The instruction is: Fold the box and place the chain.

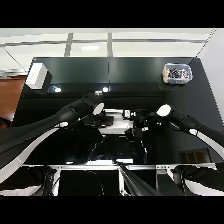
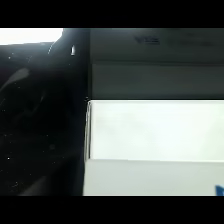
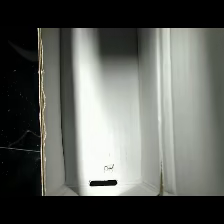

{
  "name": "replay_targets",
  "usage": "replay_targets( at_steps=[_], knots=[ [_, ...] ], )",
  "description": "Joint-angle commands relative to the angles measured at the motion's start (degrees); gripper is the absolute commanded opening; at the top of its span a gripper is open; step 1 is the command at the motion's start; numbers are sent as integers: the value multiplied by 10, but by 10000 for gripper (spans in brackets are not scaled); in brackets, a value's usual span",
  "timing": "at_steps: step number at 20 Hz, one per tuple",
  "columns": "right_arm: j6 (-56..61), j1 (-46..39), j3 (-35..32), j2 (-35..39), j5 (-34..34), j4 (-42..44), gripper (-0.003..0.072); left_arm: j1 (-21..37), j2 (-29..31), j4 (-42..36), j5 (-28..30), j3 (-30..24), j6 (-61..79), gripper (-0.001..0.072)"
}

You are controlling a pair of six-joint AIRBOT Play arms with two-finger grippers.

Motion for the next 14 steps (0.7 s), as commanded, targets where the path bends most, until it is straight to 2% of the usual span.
replay_targets(
  at_steps=[1,2,8,9,10,11,12,13,14],
  knots=[
    [0,0,0,0,0,0,129,0,-1,-1,1,3,-1,111],
    [0,0,0,0,0,0,129,0,-1,-1,1,3,0,37],
    [0,0,0,0,0,0,129,0,0,-2,-1,3,0,30],
    [0,0,0,0,0,0,129,0,0,-3,-1,3,0,101],
    [0,0,0,0,0,0,129,0,-1,-4,-1,3,0,286],
    [0,0,0,0,0,0,128,0,-1,-4,-1,3,0,364],
    [0,0,0,0,0,0,129,0,-1,-4,-1,3,-1,365],
    [0,0,0,0,0,0,129,0,-1,-3,-4,3,-1,290],
    [0,0,0,0,0,0,129,0,-1,-3,-4,3,0,39]
  ],
)
